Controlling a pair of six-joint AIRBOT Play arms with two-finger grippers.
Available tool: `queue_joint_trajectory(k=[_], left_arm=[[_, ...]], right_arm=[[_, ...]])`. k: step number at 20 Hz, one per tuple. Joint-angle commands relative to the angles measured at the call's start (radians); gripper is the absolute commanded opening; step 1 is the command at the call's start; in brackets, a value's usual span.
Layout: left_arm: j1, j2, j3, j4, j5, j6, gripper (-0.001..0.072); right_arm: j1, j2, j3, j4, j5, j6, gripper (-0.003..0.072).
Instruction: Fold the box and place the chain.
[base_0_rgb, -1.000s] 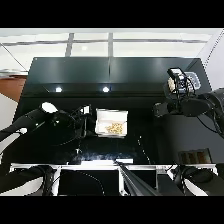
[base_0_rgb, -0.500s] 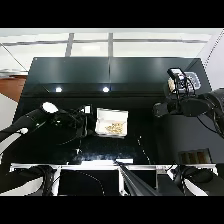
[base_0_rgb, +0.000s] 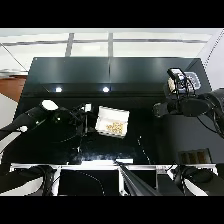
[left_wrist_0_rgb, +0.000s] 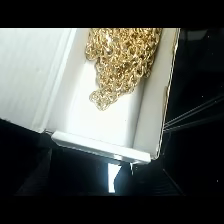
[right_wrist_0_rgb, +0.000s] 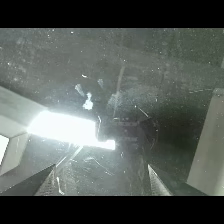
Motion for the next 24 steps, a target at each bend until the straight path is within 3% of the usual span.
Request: queue_joint_trajectory(k=[1, 7, 15, 24], left_arm=[[-0.001, -0.006, 0.008, -0.004, -0.040, 0.010, 0.0712], [-0.059, -0.011, 0.008, 0.043, -0.099, 0.011, 0.0712], [-0.061, -0.009, 0.008, 0.055, -0.195, 0.010, 0.0703], [-0.055, -0.012, 0.010, 0.056, 0.018, -0.021, 0.0705]], right_arm=[[0.000, 0.000, 0.000, 0.000, 0.000, 0.000, 0.0713], [0.000, 0.000, 0.000, 0.000, 0.000, 0.000, 0.0713], [0.000, 0.000, 0.000, 0.000, 0.000, 0.000, 0.0713], [0.000, 0.000, 0.000, 0.000, 0.000, 0.000, 0.0713]])
